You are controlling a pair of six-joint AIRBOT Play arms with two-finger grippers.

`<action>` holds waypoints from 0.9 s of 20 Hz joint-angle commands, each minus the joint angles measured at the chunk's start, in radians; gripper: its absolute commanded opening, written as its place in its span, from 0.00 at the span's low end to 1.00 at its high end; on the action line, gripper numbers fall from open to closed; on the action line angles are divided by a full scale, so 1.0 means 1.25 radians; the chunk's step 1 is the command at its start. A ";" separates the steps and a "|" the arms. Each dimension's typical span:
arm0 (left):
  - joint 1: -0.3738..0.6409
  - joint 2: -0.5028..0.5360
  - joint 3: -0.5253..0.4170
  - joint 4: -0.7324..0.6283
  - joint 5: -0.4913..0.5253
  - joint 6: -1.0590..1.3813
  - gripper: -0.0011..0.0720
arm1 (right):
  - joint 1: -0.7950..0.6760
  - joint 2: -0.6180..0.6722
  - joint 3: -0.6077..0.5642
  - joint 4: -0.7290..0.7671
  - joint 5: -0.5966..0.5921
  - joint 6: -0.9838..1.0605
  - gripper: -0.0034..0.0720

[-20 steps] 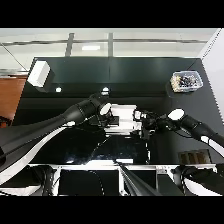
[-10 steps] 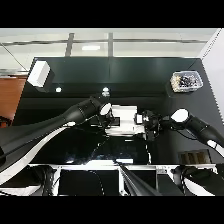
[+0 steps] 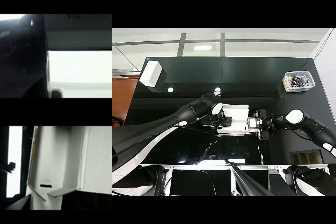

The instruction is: Fold the box and place the chain.

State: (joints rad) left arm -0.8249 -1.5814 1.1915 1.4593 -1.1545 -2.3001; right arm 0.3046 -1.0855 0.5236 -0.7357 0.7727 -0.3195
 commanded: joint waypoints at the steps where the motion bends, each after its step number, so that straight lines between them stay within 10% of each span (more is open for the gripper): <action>1: 0.001 0.000 0.001 -0.005 0.001 -0.001 0.05 | 0.001 0.002 0.000 0.025 -0.005 -0.020 0.61; 4: 0.001 0.000 0.001 -0.005 0.001 -0.001 0.05 | 0.001 0.002 -0.001 0.043 0.010 -0.020 0.21; 18: 0.001 0.000 0.001 -0.004 0.002 -0.001 0.05 | 0.014 -0.072 -0.002 0.256 -0.007 0.023 0.21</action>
State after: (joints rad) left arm -0.8249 -1.5814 1.1915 1.4548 -1.1542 -2.3016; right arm 0.3153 -1.1500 0.5217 -0.4755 0.7815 -0.2943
